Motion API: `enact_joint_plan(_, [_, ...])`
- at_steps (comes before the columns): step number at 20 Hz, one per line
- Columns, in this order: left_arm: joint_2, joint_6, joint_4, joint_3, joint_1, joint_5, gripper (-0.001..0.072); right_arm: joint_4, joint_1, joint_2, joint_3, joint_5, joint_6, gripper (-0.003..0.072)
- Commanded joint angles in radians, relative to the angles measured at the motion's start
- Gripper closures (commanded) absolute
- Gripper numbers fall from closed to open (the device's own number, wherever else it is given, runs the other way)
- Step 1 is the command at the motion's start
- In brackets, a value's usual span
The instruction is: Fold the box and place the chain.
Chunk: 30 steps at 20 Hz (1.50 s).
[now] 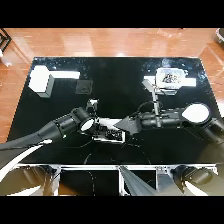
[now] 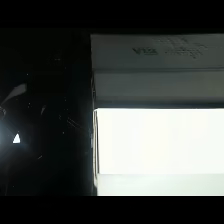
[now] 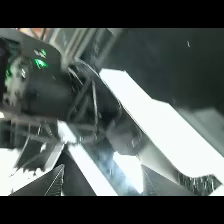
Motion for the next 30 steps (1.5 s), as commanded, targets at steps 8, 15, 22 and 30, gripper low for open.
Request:
enact_joint_plan(8, [0.008, 0.050, -0.027, 0.077, 0.003, -0.070, 0.0122, -0.079, -0.382, 0.013, 0.001, 0.420, 0.041, -0.0019])
enact_joint_plan(15, [0.246, 0.297, -0.032, 0.138, 0.008, -0.313, 0.0123, -0.148, -0.381, 0.014, 0.001, 0.352, 0.237, -0.0017])
enact_joint_plan(22, [0.687, 0.241, -0.072, -0.061, 0.186, -0.482, 0.0123, -0.304, -0.381, 0.016, 0.001, 0.367, 0.272, -0.0018])
enact_joint_plan(30, [0.853, 0.381, -0.237, -0.305, 0.536, -0.287, 0.0123, -0.341, -0.269, -0.013, 0.305, 0.193, 0.303, -0.0019])
